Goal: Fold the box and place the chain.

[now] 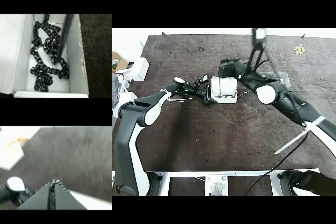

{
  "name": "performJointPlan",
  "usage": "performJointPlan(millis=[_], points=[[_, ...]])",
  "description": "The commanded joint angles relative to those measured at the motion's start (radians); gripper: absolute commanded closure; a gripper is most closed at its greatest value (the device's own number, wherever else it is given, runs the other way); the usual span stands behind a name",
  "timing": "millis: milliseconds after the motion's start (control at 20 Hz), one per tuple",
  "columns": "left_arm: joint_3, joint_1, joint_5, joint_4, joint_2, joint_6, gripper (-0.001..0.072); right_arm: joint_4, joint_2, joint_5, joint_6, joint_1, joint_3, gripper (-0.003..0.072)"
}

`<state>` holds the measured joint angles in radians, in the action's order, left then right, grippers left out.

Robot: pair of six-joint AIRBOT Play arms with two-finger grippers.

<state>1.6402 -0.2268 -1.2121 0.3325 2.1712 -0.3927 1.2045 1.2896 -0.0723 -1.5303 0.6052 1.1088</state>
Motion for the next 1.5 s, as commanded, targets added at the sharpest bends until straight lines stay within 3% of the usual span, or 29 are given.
performJointPlan(millis=[0, 200, 250, 300, 600, 750, 950, 1350, 1400, 1450], points=[[0.0, 0.0, 0.0, 0.0, 0.0, 0.0, 0.0092, -0.001, 0.071, -0.034, -0.062, 0.0, -0.061, 0.0688], [0.0, 0.0, 0.0, 0.0, 0.0, 0.0, 0.0091, 0.0, 0.121, -0.05, -0.089, -0.02, -0.101, 0.0684], [0.0, 0.0, 0.0, 0.0, 0.0, 0.0, 0.0092, 0.0, 0.134, -0.073, -0.088, -0.032, -0.101, 0.0484], [0.0, 0.0, 0.0, 0.0, 0.0, 0.0, 0.0091, 0.005, 0.14, -0.1, -0.086, -0.051, -0.102, 0.0414], [0.0, 0.0, 0.0, 0.0, 0.0, 0.0, 0.0092, 0.082, 0.129, -0.277, -0.087, -0.285, -0.103, 0.0417], [0.0, 0.0, 0.0, 0.0, 0.0, 0.0, 0.0091, 0.073, 0.152, -0.29, -0.104, -0.437, -0.113, 0.0418], [0.0, 0.0, 0.0, 0.0, 0.0, 0.0, 0.0092, 0.001, 0.234, -0.216, -0.132, -0.537, -0.111, 0.0418], [0.0, 0.0, 0.0, 0.0, 0.0, 0.0, 0.0091, -0.119, 0.392, -0.066, -0.132, -0.485, -0.027, 0.042], [0.0, 0.0, 0.0, 0.0, 0.0, 0.0, 0.0092, -0.121, 0.406, -0.071, -0.132, -0.483, -0.011, 0.047], [0.0, 0.0, 0.0, 0.0, 0.0, 0.0, 0.0091, -0.121, 0.417, -0.08, -0.132, -0.483, -0.001, 0.0623]])
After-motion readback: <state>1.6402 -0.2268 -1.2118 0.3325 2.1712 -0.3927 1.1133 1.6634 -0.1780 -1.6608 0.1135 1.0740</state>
